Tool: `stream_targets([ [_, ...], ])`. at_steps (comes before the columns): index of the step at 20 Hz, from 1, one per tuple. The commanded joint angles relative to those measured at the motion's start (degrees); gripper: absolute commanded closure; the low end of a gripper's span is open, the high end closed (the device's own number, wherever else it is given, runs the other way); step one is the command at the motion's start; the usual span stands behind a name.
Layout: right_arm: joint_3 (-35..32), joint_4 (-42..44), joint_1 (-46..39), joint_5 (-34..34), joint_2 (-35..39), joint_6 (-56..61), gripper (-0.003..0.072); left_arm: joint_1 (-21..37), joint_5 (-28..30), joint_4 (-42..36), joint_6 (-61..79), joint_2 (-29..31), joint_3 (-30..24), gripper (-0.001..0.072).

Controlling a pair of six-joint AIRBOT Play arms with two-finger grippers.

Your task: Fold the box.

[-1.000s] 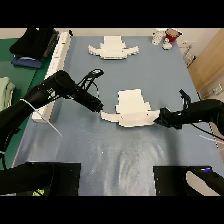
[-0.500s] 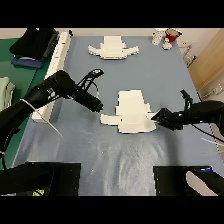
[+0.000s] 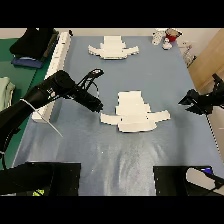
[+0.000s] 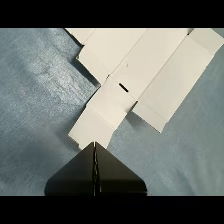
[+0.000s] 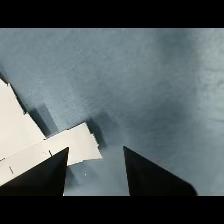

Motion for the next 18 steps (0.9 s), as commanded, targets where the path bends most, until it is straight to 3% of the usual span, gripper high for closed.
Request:
stream_targets([
  [1,3.5,11.3,-4.5,-5.8,-10.2,-16.1,0.0180,0.0,0.0,0.0,0.0,0.0,0.0,0.0697],
  [8,3.6,13.9,-0.3,-9.9,-22.8,-25.1,0.0180,0.0,0.0,0.0,0.0,0.0,0.0,0.0697],
  [9,3.6,14.2,0.8,-10.5,-23.4,-26.0,0.0217,0.0,0.0,0.0,0.0,0.0,0.0,0.0697],
  [10,3.6,14.3,2.0,-10.9,-23.7,-27.1,0.0324,0.0,0.0,0.0,0.0,0.0,0.0,0.0697],
  [13,3.6,14.8,5.2,-11.8,-23.8,-28.1,0.0334,0.0,0.0,0.0,0.0,0.0,0.0,0.0697],
  [16,3.6,14.8,7.4,-14.3,-23.7,-28.1,0.0641,0.0,-0.1,0.0,0.0,0.0,0.0,0.0697],
  [18,3.6,15.2,7.5,-15.5,-23.2,-28.0,0.0684,0.0,-0.1,0.0,0.0,0.0,0.0,0.0697],
])
